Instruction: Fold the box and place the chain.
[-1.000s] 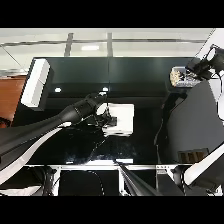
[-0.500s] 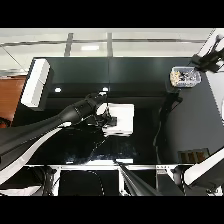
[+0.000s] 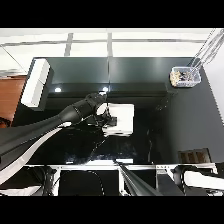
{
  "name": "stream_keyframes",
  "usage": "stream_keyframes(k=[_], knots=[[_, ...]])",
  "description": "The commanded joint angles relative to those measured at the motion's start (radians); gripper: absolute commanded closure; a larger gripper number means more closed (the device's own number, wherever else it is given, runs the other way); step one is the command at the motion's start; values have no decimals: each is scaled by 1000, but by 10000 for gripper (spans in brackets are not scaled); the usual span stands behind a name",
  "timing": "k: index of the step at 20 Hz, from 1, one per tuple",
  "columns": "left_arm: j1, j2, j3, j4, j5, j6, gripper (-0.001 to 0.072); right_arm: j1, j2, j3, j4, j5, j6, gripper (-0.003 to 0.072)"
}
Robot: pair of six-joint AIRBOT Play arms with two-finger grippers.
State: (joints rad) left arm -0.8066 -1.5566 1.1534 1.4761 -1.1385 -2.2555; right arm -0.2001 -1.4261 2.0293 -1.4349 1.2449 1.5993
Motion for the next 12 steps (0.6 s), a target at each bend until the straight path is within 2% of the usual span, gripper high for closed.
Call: stream_keyframes(k=[1, 6, 10, 12], knots=[[1, -1, 1, 0, 1, 0, 683, 66, 148, 0, 92, 50, -35, 674], [1, -1, 1, 0, 3, 0, 683, 212, 277, 0, 120, 182, -37, 673], [1, -1, 1, 1, 2, 2, 683, 307, 301, -1, 284, 398, -37, 671], [1, -1, 1, 1, 2, 2, 683, 368, 301, -9, 328, 459, -31, 671]])
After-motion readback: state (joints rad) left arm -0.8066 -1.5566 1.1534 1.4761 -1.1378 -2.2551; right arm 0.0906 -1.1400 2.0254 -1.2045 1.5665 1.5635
